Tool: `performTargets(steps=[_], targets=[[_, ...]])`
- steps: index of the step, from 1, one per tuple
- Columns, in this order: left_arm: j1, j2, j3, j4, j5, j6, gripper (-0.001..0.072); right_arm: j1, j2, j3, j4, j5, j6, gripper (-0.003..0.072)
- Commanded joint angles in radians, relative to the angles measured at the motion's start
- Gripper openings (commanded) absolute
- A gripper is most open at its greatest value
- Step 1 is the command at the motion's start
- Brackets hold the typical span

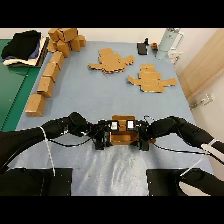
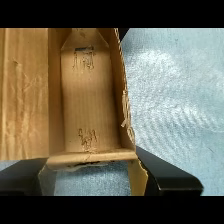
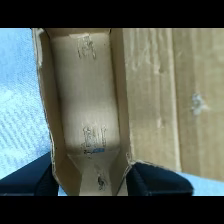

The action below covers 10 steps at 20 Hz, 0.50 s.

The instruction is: Fold the box.

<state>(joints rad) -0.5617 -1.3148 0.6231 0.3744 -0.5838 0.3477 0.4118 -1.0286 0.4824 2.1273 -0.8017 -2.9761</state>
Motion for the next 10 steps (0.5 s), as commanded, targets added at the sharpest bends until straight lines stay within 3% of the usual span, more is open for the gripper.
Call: performTargets(steps=[1, 9, 10], targets=[[0.000, -0.001, 0.001, 0.000, 0.000, 0.000, 0.0615, 0.000, 0.000, 0.000, 0.001, 0.000, 0.000, 0.0510], [0.000, -0.001, 0.001, 0.000, 0.000, 0.000, 0.0616, 0.000, 0.000, 0.000, 0.004, -0.004, 0.001, 0.0514], [0.000, -0.001, 0.001, 0.000, 0.000, 0.000, 0.0615, 0.000, 0.000, 0.001, 0.016, -0.014, 0.001, 0.0629]])
